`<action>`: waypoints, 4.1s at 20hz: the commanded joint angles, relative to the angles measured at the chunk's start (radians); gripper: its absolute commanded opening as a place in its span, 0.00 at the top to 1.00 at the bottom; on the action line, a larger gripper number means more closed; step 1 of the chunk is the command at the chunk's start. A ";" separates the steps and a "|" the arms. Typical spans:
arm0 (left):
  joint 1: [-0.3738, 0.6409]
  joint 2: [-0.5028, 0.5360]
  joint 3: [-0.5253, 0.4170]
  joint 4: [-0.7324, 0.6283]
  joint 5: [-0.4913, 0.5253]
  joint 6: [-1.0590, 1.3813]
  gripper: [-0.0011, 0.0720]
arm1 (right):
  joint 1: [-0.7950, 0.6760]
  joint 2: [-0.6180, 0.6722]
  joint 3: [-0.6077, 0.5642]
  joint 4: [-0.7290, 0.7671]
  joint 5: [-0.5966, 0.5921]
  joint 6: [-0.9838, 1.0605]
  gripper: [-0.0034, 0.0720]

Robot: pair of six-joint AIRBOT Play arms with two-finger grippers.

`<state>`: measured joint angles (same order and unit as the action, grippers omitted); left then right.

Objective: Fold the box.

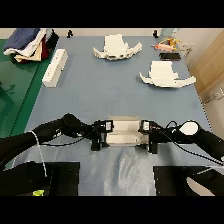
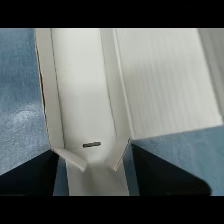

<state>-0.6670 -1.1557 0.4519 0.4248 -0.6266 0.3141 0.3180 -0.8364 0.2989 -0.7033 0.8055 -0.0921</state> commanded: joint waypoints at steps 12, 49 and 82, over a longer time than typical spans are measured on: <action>0.000 0.000 0.000 0.002 -0.004 0.002 0.41 | -0.087 0.283 0.001 0.222 0.254 1.122 0.00; 0.000 0.000 0.000 0.002 -0.004 0.002 0.41 | 0.027 -0.383 0.369 0.043 0.170 1.136 0.95; 0.000 0.000 0.000 0.002 -0.004 0.002 0.41 | 0.026 -0.145 0.456 -0.152 0.267 1.066 0.95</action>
<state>-0.6678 -1.1557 0.4515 0.4255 -0.6266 0.3153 0.3416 -1.0641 0.7578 -0.8188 1.0176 0.9829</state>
